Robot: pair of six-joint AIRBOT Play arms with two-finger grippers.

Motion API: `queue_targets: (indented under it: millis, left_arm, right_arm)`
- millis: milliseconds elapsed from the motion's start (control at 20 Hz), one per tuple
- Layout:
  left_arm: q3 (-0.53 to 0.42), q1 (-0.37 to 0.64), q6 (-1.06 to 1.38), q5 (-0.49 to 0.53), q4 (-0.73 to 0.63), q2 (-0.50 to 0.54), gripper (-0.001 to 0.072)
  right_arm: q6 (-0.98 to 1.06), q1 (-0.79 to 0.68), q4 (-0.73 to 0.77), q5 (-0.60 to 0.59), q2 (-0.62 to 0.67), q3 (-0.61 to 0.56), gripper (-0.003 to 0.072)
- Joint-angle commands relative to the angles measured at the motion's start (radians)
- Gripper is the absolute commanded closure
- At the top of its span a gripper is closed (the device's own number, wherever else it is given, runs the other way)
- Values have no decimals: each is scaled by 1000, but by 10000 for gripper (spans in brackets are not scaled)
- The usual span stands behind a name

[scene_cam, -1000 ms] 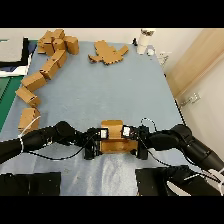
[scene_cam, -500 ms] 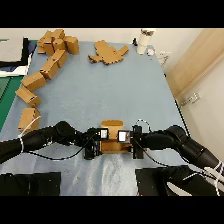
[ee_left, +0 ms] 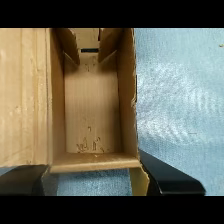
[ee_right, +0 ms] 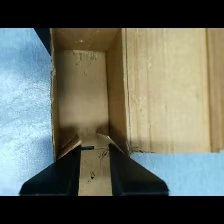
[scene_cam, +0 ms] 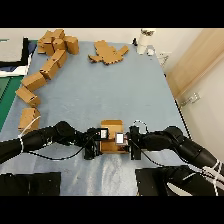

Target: Fold the box.

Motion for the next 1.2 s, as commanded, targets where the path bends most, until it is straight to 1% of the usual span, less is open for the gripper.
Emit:
queue_targets:
  millis: [0, 50, 100, 150, 500, 700, 750, 850, 1100, 1150]
  left_arm:
    - [0, 1, 0, 0, 0, -1, 233]
    - [0, 1, 0, 0, 0, -1, 233]
    - [0, 1, 0, 0, 0, -1, 233]
    - [0, 1, 0, 0, 0, -1, 232]
    - [0, 1, 0, 0, 0, -1, 232]
    - [0, 1, 0, 0, 0, -1, 232]
    - [0, 1, 0, 0, 0, -1, 232]
    - [0, 1, 0, 0, 0, -1, 232]
    - [0, 1, 0, 0, 0, -1, 233]
    - [0, 1, 0, 0, 0, -1, 233]
  right_arm:
    - [-1, 2, 62, 5, -18, 0, 386]
    - [-1, 2, 83, 5, -23, 0, 266]
    - [-1, 2, 100, 5, -28, 0, 131]
    - [-1, 2, 106, 5, -33, 0, 79]
    - [0, 2, 102, 3, -42, 0, 79]
    - [23, 2, 71, -2, -40, 0, 81]
    - [38, 2, 52, -2, -40, 0, 96]
    - [111, 2, -44, -2, -40, 0, 97]
    - [438, 2, -367, -17, -40, 19, 104]
    - [483, 2, -418, -34, -40, 30, 187]
